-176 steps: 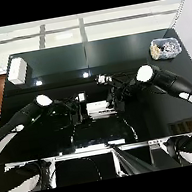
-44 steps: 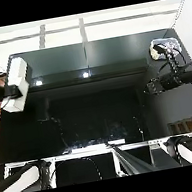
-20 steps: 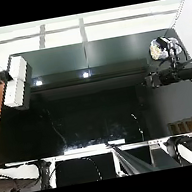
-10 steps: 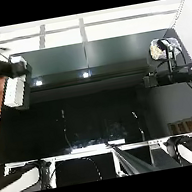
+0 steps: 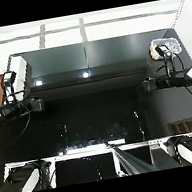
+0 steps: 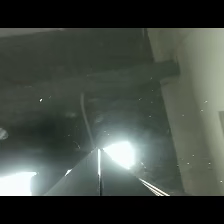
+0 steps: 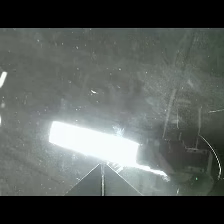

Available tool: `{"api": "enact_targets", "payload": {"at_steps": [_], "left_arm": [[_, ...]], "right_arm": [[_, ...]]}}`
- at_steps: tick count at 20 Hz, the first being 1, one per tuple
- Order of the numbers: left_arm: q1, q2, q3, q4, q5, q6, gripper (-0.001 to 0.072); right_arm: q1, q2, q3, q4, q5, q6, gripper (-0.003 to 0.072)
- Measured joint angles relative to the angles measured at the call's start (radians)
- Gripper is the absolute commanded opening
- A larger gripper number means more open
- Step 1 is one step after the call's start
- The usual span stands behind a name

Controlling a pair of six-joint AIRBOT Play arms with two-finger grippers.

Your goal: Fold the box and place the chain.

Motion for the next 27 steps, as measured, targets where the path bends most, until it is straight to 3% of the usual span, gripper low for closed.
{"api": "enact_targets", "payload": {"at_steps": [7,27], "left_arm": [[0.003,0.039,-0.04,0.008,0.023,0.003,0.0025],[0.003,0.042,-0.043,0.01,0.027,0.003,0.0024]], "right_arm": [[0.0,0.0,-0.002,-0.001,-0.002,-0.001,0.0014],[0.0,0.0,-0.002,-0.002,-0.003,-0.001,0.0014]]}}
